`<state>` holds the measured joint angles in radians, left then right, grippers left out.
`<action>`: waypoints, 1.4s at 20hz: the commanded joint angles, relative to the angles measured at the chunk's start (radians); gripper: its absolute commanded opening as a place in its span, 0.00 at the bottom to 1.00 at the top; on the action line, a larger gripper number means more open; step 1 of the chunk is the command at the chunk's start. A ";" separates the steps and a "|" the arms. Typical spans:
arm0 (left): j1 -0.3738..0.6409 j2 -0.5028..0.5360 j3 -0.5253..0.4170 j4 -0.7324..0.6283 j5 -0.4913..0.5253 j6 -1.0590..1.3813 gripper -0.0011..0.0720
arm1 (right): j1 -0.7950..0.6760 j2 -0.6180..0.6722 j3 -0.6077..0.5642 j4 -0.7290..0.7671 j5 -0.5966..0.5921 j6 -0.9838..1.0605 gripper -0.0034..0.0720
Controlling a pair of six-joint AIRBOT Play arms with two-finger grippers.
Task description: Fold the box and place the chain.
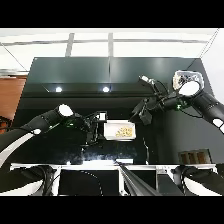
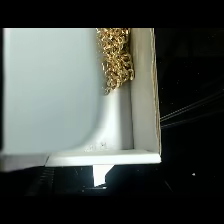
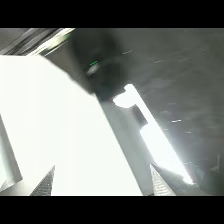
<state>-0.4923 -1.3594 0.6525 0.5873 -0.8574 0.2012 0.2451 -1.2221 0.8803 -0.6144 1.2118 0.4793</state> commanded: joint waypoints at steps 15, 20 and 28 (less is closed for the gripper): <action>0.000 0.000 0.000 0.000 -0.001 0.000 0.55 | 0.161 0.091 -0.066 -0.166 -0.099 -0.124 1.00; 0.000 0.000 0.000 0.000 -0.001 0.000 0.55 | 0.162 0.156 -0.195 -0.140 -0.194 -0.145 1.00; 0.000 0.000 0.000 0.000 -0.001 0.000 0.55 | 0.162 0.155 -0.196 -0.111 -0.199 -0.174 1.00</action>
<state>-0.4923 -1.3598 0.6525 0.5873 -0.8585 0.2012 0.4065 -1.0687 0.6888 -0.7334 1.0172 0.3130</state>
